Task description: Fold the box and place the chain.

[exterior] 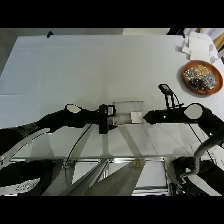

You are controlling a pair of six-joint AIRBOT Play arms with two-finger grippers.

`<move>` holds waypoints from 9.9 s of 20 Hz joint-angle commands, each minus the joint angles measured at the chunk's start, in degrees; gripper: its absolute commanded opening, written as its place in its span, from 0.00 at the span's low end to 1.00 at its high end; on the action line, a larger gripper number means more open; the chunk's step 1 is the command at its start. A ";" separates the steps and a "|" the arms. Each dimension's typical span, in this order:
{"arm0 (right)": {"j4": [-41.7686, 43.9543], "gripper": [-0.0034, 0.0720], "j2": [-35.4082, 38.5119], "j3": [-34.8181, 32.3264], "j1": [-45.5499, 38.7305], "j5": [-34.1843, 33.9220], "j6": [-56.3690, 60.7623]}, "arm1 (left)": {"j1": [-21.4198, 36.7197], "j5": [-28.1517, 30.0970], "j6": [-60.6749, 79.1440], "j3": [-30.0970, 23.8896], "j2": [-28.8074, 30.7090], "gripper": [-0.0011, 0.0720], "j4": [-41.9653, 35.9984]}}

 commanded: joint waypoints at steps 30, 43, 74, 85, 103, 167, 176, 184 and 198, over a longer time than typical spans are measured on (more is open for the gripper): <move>-11.96 0.43 -5.49 7.76 7.98 0.59 9.86 | 0.04 0.00 -0.02 0.04 0.04 0.20 0.00; -23.43 0.46 -11.72 12.26 14.36 4.46 23.23 | 0.04 -0.02 -0.02 0.04 0.04 0.20 0.00; -27.58 0.67 -19.32 17.81 19.98 7.80 38.03 | 0.04 0.00 -0.02 0.04 0.04 0.20 0.00; -27.85 0.66 -21.57 17.81 19.98 6.86 39.34 | 0.04 0.00 -0.02 0.04 0.04 0.20 0.00; -29.51 0.15 -22.18 17.81 19.98 6.93 39.45 | 0.04 0.00 -0.02 0.04 0.04 0.20 0.00; -34.88 0.07 -21.31 17.77 20.46 5.88 39.08 | 0.04 0.00 -0.02 0.04 0.07 0.20 0.00; -35.08 0.41 -17.90 17.77 20.46 7.63 36.13 | 0.04 0.00 -0.02 0.04 0.04 0.20 0.00; -35.34 0.43 -10.56 17.77 20.46 13.94 33.14 | 0.04 0.00 -0.02 0.04 0.04 0.20 0.00; -35.63 0.43 -2.36 17.79 20.39 9.86 29.90 | 0.04 0.00 -0.02 0.04 0.04 0.20 0.00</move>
